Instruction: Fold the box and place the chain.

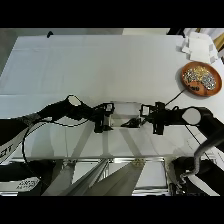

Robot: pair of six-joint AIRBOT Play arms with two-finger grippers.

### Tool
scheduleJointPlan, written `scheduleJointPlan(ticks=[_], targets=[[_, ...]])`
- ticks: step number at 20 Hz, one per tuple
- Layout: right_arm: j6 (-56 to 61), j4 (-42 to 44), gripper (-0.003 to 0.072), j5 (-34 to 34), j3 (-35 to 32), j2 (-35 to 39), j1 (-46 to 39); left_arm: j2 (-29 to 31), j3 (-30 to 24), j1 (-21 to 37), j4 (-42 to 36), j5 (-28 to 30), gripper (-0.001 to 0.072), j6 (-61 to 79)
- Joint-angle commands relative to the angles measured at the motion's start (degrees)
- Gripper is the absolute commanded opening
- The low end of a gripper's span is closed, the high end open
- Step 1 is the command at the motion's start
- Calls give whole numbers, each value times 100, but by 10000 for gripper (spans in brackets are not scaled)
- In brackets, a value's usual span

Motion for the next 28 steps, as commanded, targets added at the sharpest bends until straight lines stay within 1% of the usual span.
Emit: scheduleJointPlan(ticks=[1,2,5,6,7,8,9,12,14,15,16,17,18,24,25,26,27,28], targets=[[223,15,13,13,2,603,0,2,-2,4,2,0,315,0],[225,-28,13,31,2,621,0,2,-2,4,2,2,315,2],[227,-621,17,24,2,525,-2,2,-2,4,2,0,315,2],[225,-732,78,22,2,426,-2,2,-2,4,2,0,315,0],[221,-748,169,11,2,302,-2,2,-2,4,2,0,315,0],[214,-737,223,-13,2,140,0,2,-2,4,2,2,315,2],[151,-656,223,2,2,-17,0,2,-2,4,2,0,315,0],[-737,44,224,214,2,-428,0,2,-2,4,2,0,315,0],[-861,341,228,208,2,-595,0,2,-2,4,2,0,315,2],[-883,448,261,212,2,-675,0,2,-2,4,2,0,315,0],[-887,505,279,254,2,-758,0,2,-2,4,2,2,315,0],[-935,520,282,330,0,-815,0,2,-2,4,2,0,315,0],[-1058,544,304,422,0,-841,0,2,-2,4,2,0,315,2],[-1182,1182,292,343,0,-841,0,2,-2,4,2,0,315,0],[-1180,1172,244,343,0,-841,0,2,-2,4,2,2,315,2],[-1178,1147,164,350,0,-841,0,2,-2,4,2,0,315,0],[-1154,1145,117,356,0,-841,0,2,-2,4,2,0,315,0],[-1108,1145,44,374,0,-841,0,2,-2,4,2,2,315,0]])
